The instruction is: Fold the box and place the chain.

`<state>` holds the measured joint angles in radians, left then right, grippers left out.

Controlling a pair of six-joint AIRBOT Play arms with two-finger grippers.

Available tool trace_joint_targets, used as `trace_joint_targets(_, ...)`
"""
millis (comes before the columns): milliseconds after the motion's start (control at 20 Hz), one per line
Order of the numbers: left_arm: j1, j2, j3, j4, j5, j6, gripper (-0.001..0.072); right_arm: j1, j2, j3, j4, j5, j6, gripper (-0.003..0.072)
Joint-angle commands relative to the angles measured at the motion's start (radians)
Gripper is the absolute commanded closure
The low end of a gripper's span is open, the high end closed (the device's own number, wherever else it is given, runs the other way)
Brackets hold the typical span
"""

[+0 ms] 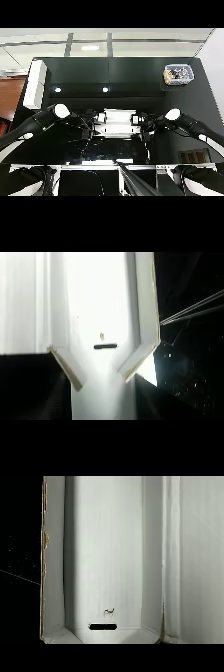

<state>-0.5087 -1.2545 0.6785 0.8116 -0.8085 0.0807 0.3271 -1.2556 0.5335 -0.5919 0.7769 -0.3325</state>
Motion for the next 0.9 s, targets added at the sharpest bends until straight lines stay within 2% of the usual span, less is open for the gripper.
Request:
trace_joint_targets(0, -0.022, -0.007, -0.001, -0.094, 0.012, 0.017, 0.0411, 0.000, 0.000, 0.001, 0.000, 0.001, 0.000, 0.0381)
trace_joint_targets(50, -0.022, -0.007, -0.001, -0.111, 0.016, 0.017, 0.0554, 0.000, 0.000, 0.001, 0.000, 0.001, 0.000, 0.0381)
trace_joint_targets(400, -0.029, -0.049, -0.002, -0.298, 0.011, 0.017, 0.0559, 0.000, 0.000, 0.001, 0.000, 0.001, 0.000, 0.0380)
trace_joint_targets(450, -0.030, -0.057, -0.002, -0.295, 0.013, 0.017, 0.0531, 0.000, 0.000, 0.001, 0.000, 0.001, 0.000, 0.0381)
trace_joint_targets(600, -0.013, -0.054, -0.002, -0.293, 0.012, -0.007, 0.0534, 0.000, 0.000, 0.001, 0.000, 0.001, 0.000, 0.0380)
trace_joint_targets(700, -0.017, -0.055, -0.002, -0.293, 0.011, -0.009, 0.0619, 0.000, 0.000, 0.001, 0.000, 0.001, 0.000, 0.0381)
trace_joint_targets(750, -0.025, -0.055, -0.002, -0.293, 0.011, -0.009, 0.0611, 0.000, 0.000, 0.001, 0.000, 0.001, 0.000, 0.0380)
trace_joint_targets(850, -0.045, -0.055, -0.002, -0.299, 0.016, -0.010, 0.0211, 0.000, 0.000, 0.001, 0.000, 0.001, 0.000, 0.0381)
